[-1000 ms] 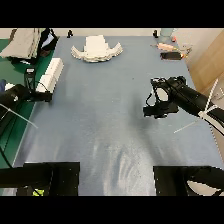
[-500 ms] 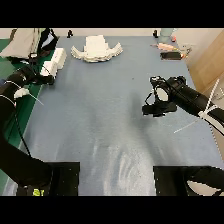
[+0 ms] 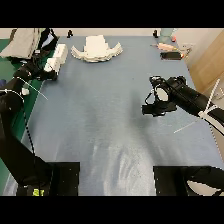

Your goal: Fold the box.

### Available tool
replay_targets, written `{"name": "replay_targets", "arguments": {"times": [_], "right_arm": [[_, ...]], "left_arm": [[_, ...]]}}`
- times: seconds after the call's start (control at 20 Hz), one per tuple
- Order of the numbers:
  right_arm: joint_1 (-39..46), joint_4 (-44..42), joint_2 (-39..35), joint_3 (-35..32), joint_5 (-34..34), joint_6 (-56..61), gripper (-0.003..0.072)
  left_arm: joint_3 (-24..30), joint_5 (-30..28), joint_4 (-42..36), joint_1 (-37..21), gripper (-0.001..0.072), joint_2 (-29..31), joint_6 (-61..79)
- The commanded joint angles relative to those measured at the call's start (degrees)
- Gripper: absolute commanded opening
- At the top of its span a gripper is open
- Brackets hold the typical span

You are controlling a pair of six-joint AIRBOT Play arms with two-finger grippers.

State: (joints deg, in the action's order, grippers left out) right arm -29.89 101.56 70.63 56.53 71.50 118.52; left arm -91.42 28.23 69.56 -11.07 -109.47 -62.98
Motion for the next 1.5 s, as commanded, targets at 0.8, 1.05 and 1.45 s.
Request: {"name": "replay_targets", "arguments": {"times": [0.8, 1.05, 1.45], "right_arm": [[0.02, -0.44, 0.02, 0.04, -0.07, 0.02, 0.0003], [0.02, -0.50, 0.02, 0.04, -0.04, 0.02, 0.0003], [0.02, -0.48, 0.02, 0.04, -0.24, 0.00, 0.0003]], "left_arm": [[-1.14, -2.16, -0.22, 0.13, 0.0695, -1.95, 0.44], [-1.18, 8.28, 1.22, -2.10, 0.0695, -0.20, 0.44], [-6.93, 40.09, 1.27, -5.73, 0.0693, 6.75, 0.33]]}}
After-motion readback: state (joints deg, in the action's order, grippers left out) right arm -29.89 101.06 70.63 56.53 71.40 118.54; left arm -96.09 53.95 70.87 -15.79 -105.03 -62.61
